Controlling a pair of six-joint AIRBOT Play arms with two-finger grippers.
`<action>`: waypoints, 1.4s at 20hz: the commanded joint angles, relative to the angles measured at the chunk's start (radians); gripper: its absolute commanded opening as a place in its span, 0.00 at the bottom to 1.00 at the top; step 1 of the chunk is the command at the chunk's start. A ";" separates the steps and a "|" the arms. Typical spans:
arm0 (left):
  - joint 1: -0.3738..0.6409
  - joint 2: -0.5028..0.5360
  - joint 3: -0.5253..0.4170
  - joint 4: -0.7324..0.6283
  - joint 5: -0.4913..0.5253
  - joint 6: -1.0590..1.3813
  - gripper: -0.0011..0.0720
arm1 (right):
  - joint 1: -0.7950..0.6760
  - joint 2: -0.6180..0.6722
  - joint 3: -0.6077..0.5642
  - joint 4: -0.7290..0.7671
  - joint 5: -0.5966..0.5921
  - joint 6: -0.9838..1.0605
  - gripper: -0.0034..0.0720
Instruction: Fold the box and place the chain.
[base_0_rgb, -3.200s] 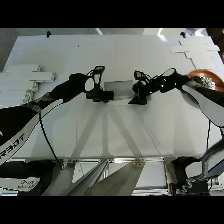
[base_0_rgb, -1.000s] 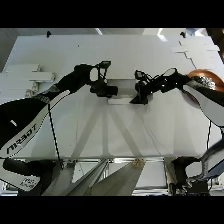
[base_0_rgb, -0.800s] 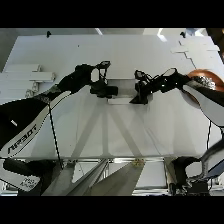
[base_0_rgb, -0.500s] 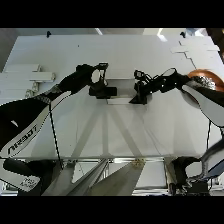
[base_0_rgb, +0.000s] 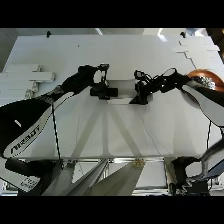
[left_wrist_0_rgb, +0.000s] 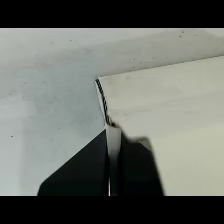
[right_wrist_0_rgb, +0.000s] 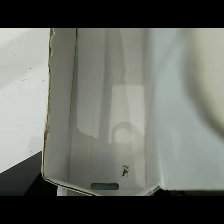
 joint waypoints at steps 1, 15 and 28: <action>-0.006 -0.011 0.008 -0.047 0.017 0.023 0.08 | 0.000 0.000 0.001 0.005 -0.003 -0.001 0.71; 0.001 0.009 0.021 -0.047 0.013 0.046 0.02 | 0.000 0.000 0.001 0.005 -0.003 -0.001 0.71; 0.014 0.065 0.025 -0.018 -0.063 0.044 0.50 | 0.000 0.000 0.001 0.005 -0.003 -0.001 0.71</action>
